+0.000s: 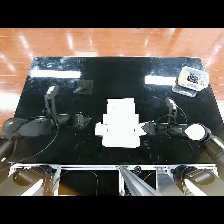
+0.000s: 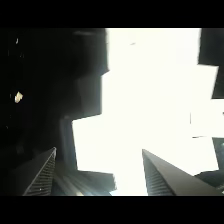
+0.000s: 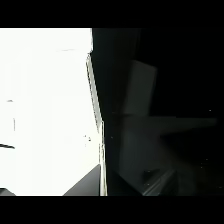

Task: Fold the box and place the chain.

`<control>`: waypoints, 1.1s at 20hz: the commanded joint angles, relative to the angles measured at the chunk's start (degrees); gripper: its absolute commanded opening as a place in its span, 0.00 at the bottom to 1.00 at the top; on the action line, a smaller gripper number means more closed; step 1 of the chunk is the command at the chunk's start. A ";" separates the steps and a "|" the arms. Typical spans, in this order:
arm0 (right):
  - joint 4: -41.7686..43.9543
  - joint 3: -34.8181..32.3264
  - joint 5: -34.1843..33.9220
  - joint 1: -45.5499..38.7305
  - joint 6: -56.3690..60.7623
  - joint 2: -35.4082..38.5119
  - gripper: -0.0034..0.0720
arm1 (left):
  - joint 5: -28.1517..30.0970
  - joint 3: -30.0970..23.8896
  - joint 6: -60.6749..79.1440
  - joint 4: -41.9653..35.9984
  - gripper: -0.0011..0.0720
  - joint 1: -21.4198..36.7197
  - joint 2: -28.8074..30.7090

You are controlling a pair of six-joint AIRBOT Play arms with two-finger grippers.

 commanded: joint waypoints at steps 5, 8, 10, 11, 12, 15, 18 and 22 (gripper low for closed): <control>-4.04 -0.11 -3.34 7.21 -6.05 0.04 0.08 | 2.82 5.66 8.61 -6.58 0.86 3.41 -17.84; -3.96 -0.11 -4.39 7.26 -5.77 0.04 0.08 | 7.65 11.08 20.37 -14.21 0.86 5.64 -25.81; -3.93 -0.11 -4.55 7.26 -5.77 0.04 0.08 | 12.96 15.61 27.96 -18.08 0.86 6.56 -31.91; -3.87 -0.11 -4.57 7.26 -5.75 0.04 0.08 | 15.50 17.81 30.42 -18.25 0.87 6.80 -34.77; -3.80 -0.11 -4.59 7.26 -5.64 0.04 0.08 | 18.49 20.17 32.94 -18.29 0.86 6.95 -37.88; -3.78 -0.11 -5.14 7.26 -5.14 0.04 0.08 | 27.19 24.98 42.25 -21.24 0.86 7.13 -45.35; -3.76 -0.11 -5.55 7.26 -5.09 0.04 0.08 | 29.55 25.88 48.68 -26.56 0.86 7.10 -49.59; -3.78 -0.11 -5.66 7.26 -5.09 0.04 0.08 | 29.59 25.88 56.39 -33.05 0.86 6.99 -52.13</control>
